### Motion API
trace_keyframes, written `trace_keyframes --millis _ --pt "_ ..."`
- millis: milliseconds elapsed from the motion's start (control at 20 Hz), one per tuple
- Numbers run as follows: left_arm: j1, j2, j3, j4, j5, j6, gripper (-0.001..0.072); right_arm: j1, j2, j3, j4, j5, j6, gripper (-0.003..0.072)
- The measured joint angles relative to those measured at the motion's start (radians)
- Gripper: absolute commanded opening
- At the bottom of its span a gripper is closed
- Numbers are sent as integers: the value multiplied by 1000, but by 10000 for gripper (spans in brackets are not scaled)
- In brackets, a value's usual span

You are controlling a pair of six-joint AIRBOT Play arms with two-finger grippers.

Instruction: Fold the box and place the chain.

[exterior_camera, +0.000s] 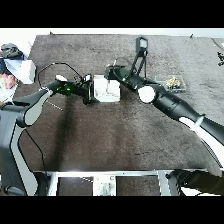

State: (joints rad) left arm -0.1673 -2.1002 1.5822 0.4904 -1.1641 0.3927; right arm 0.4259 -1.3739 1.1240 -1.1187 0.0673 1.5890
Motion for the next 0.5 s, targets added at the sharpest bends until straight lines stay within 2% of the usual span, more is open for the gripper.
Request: trace_keyframes --millis 50,150,350,400,500 --pt "0 0 0 0 0 0 323 0 -21 0 -15 20 0 272" --pt "0 0 0 0 0 0 323 -4 -51 0 -56 63 0 223" --pt "0 0 0 0 0 0 323 -46 -62 3 -163 118 -2 203" --pt "0 0 0 0 0 0 323 -66 -59 9 -179 134 -12 141" --pt "0 0 0 0 0 0 323 -114 -57 32 -196 182 -59 141"
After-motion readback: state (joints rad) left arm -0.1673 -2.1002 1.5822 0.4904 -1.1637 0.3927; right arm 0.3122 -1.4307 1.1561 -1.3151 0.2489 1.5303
